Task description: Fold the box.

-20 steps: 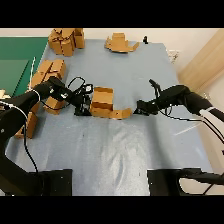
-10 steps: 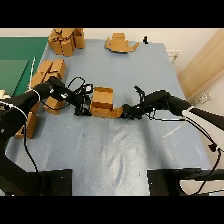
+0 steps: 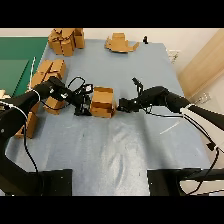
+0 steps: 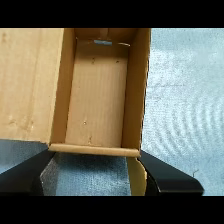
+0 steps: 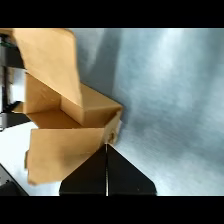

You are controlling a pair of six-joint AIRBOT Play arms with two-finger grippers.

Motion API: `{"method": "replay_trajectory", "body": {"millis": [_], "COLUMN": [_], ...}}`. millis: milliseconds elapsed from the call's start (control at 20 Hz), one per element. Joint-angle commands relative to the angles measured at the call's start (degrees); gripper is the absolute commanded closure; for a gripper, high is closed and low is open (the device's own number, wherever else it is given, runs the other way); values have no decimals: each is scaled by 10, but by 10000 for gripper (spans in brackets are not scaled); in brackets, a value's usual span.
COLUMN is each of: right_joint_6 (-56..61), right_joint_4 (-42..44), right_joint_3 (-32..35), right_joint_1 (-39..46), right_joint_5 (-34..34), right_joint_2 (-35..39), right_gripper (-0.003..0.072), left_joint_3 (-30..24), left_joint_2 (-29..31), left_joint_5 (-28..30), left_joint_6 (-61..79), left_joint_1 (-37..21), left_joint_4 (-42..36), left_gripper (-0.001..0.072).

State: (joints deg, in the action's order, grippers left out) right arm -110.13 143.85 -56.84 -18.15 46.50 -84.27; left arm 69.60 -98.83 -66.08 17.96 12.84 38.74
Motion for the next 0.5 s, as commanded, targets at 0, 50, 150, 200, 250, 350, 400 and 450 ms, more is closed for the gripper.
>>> {"method": "replay_trajectory", "body": {"millis": [0, 50, 150, 200, 250, 350, 400, 450], "right_joint_6": [-5, -5, -6, -11, -17, -28, -36, -40], "right_joint_4": [7, 7, 7, 11, 16, 34, 46, 54], "right_joint_3": [-14, -14, -14, -14, -14, -14, -14, -14], "right_joint_1": [-1, -1, -2, -2, -2, -2, -2, -3], "right_joint_5": [16, 23, 26, 26, 26, 28, 36, 41], "right_joint_2": [0, -1, -1, -1, -1, -3, -7, -10], "right_gripper": [622, 576, 576, 576, 576, 576, 576, 576], "left_joint_3": [0, 0, 0, 0, 0, 0, 0, 0], "left_joint_2": [0, 0, 0, 0, 0, 0, 0, 0], "left_joint_5": [-1, -1, -1, -1, -1, -1, -1, -1], "left_joint_6": [0, 0, 0, 0, 0, 0, 0, 0], "left_joint_1": [0, 0, 0, 0, 0, 0, 0, 0], "left_joint_4": [0, 0, 0, 0, 0, 0, 0, 0], "left_gripper": [187, 187, 187, 187, 187, 187, 187, 187]}}
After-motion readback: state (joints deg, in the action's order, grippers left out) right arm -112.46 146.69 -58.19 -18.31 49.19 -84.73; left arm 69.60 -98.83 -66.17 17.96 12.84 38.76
